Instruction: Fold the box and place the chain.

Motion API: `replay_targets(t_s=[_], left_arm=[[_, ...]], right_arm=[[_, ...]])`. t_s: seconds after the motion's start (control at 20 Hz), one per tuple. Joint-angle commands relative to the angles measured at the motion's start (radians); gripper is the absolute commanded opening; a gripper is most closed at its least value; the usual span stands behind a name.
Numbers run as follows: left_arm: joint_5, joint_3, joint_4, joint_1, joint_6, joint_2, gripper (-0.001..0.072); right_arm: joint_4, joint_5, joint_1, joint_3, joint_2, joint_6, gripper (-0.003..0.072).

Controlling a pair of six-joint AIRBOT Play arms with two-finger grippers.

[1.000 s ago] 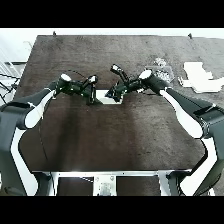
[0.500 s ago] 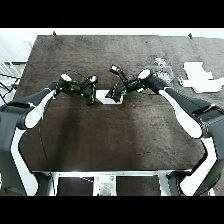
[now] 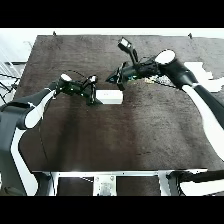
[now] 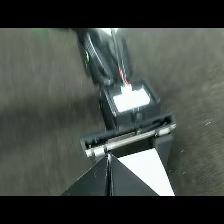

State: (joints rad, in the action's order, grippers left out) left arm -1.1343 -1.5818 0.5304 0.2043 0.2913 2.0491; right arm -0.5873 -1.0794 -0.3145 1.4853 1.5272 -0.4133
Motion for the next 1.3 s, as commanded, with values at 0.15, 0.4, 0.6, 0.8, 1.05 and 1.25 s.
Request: replay_targets(t_s=[0.15,0.4,0.6,0.8,1.05,1.25], left_arm=[[0.0,0.0,0.0,0.0,0.002,0.0,0.0491],[-0.001,0.0,-0.034,-0.001,0.001,0.0,0.0491],[-0.007,0.0,-0.084,0.0,0.002,0.0,0.049],[-0.007,0.0,-0.097,0.0,0.002,0.0,0.049],[-0.034,-0.001,-0.092,-0.008,-0.057,-0.006,0.0025],[0.026,-0.003,-0.093,-0.038,-0.208,-0.068,0.0016]], right_arm=[[-0.038,0.421,0.0,-0.431,-0.435,-0.115,0.0009],[-0.037,0.804,0.0,-0.879,-0.704,-0.114,0.0011],[-0.037,0.903,0.0,-1.083,-0.736,-0.114,0.0011],[-0.038,0.972,0.0,-1.144,-0.735,-0.111,0.0011],[-0.043,1.033,0.0,-1.145,-0.735,-0.099,0.001],[-0.045,1.083,0.0,-1.145,-0.735,-0.099,0.001]])
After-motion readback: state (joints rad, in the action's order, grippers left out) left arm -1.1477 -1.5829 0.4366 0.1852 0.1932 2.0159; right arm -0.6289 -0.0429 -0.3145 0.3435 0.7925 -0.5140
